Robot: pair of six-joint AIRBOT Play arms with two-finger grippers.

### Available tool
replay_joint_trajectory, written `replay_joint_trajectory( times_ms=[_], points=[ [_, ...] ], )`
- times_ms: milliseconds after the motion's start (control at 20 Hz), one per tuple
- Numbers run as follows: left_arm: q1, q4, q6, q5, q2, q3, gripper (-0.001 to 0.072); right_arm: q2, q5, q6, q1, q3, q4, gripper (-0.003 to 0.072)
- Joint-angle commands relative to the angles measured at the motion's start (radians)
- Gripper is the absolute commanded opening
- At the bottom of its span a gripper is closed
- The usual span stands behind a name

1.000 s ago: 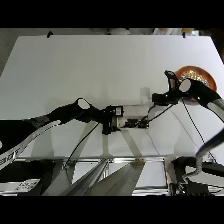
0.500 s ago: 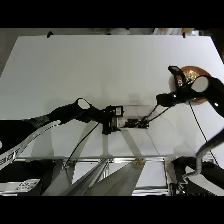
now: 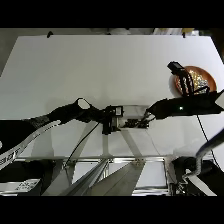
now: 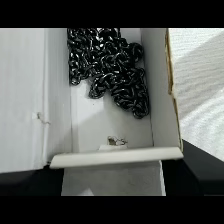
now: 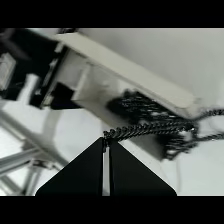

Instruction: Fold the box and place the chain.

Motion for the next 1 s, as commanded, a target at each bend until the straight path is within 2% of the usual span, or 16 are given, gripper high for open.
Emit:
replay_joint_trajectory(
  times_ms=[0,250,550,700,750,800,900,950],
  points=[
    [0.0,0.0,0.0,0.0,0.0,0.0,0.0312,0.028,-0.002,-0.002,0.068,0.0,0.087,0.0014],
    [0.0,0.0,0.0,0.0,0.0,0.0,0.0312,0.025,-0.072,0.005,0.134,-0.001,0.075,0.0014],
    [0.0,0.0,0.0,0.0,0.0,0.0,0.0312,0.017,-0.098,0.061,0.137,-0.081,-0.093,0.002],
    [0.0,0.0,0.0,0.0,0.0,0.0,0.0312,0.017,-0.143,0.053,0.137,-0.112,-0.102,0.0162],
    [0.0,0.0,0.0,0.0,0.0,0.0,0.0312,0.018,-0.174,0.048,0.137,-0.112,-0.103,0.0245],
    [0.0,0.0,0.0,0.0,0.0,0.0,0.0312,0.018,-0.2,0.048,0.137,-0.11,-0.109,0.0259],
    [0.0,0.0,0.0,0.0,0.0,0.0,0.0312,0.017,-0.197,0.053,0.111,-0.085,-0.166,0.0248],
    [0.0,0.0,0.0,0.0,0.0,0.0,0.0312,0.017,-0.186,0.061,0.079,-0.068,-0.205,0.0182]
  ],
)
